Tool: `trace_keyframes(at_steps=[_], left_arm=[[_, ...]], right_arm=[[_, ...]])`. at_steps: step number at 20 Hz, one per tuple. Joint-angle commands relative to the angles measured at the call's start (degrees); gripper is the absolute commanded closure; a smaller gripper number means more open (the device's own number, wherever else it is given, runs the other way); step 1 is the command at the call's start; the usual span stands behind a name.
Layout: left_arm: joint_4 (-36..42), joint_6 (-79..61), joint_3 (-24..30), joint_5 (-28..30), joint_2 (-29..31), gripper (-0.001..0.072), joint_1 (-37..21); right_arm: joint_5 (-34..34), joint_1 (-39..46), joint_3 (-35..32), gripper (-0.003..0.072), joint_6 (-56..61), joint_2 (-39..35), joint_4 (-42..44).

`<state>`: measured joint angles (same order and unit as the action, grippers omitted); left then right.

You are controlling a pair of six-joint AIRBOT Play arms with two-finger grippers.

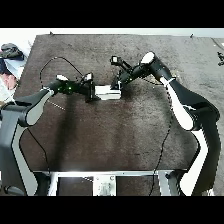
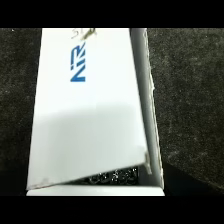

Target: Fold the box and place the chain.

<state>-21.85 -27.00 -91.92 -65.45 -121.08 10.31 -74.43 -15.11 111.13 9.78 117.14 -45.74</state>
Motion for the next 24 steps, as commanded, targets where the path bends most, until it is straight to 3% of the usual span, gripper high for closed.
trace_keyframes(at_steps=[1,8,9,10,11,15,16,17,18,24], left_arm=[[-0.02,-0.02,-0.04,0.04,0.0,0.0238,0.0],[-0.02,-0.02,-0.04,0.04,0.0,0.0238,0.0],[-0.02,-0.02,-0.04,0.04,0.0,0.0239,0.0],[-0.02,-0.02,-0.04,0.04,0.0,0.0238,0.0],[-0.02,-0.02,-0.04,0.04,0.0,0.0238,0.0],[-0.02,-0.02,-0.04,0.04,0.0,0.0239,0.0],[-0.02,-0.02,-0.04,0.04,0.0,0.0239,0.0],[-0.02,-0.02,-0.04,0.04,0.0,0.0238,0.0],[-0.02,-0.02,-0.04,0.04,0.0,0.0238,0.0],[-0.02,-0.02,-0.04,0.04,0.0,0.0239,0.0]], right_arm=[[-0.74,-0.07,-0.09,0.0533,0.59,0.7,-0.7],[-5.75,-0.17,-0.31,0.0531,2.01,2.21,-0.79],[-5.77,-0.17,-0.28,0.0514,2.01,2.1,-0.55],[-5.79,-0.09,-0.28,0.0439,2.01,1.9,-0.57],[-5.75,0.09,-0.24,0.0453,2.01,1.7,-0.24],[-5.77,1.81,0.13,0.0455,2.01,0.68,9.84],[-5.79,2.29,0.13,0.0493,2.03,0.68,12.04],[-5.77,2.54,0.11,0.0635,2.03,0.74,12.31],[-5.77,2.56,-0.26,0.0671,2.05,0.74,12.28],[-2.78,2.56,-7.15,0.0672,2.05,0.74,9.75]])
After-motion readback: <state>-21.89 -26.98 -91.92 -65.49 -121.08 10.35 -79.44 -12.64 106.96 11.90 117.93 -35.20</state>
